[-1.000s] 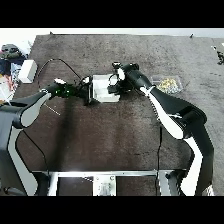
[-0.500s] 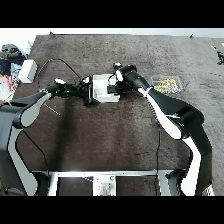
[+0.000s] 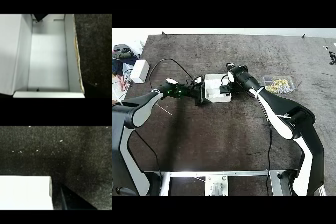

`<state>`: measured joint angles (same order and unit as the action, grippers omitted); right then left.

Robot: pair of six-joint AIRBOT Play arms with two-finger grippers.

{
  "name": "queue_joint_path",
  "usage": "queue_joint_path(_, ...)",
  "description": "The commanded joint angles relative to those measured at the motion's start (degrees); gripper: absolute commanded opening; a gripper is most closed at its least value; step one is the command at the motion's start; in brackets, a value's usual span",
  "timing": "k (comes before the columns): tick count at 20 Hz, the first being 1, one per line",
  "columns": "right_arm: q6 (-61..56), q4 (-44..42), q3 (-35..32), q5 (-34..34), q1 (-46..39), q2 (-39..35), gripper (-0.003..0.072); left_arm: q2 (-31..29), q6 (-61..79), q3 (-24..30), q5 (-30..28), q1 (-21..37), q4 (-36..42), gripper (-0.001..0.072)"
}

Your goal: Fold the box and place the chain.

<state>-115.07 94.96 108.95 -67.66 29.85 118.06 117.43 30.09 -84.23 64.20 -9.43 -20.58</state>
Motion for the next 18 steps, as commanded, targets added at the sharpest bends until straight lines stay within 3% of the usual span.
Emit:
queue_joint_path(1,-0.04,-0.59,0.09,-0.13,0.07,-1.57,0.0427,0.02,-0.02,-0.04,-0.15,-0.04,0.09,0.0346)
queue_joint_path(7,3.37,-1.29,0.09,-1.81,0.04,-4.33,0.0426,0.04,-0.02,-0.04,-0.15,-0.04,0.09,0.0346)
queue_joint_path(11,13.29,-0.92,0.09,-3.54,-1.77,-8.28,0.0426,0.02,-0.02,-0.04,-0.15,-0.04,0.09,0.0346)
queue_joint_path(15,21.62,2.32,0.09,1.31,-9.25,-14.97,0.0425,0.04,-0.02,-0.04,-0.13,-0.04,0.09,0.0346)
queue_joint_path(18,25.05,2.05,0.07,-1.42,-17.94,-17.05,0.0395,0.02,-0.02,-0.04,-0.15,-0.04,0.09,0.0346)
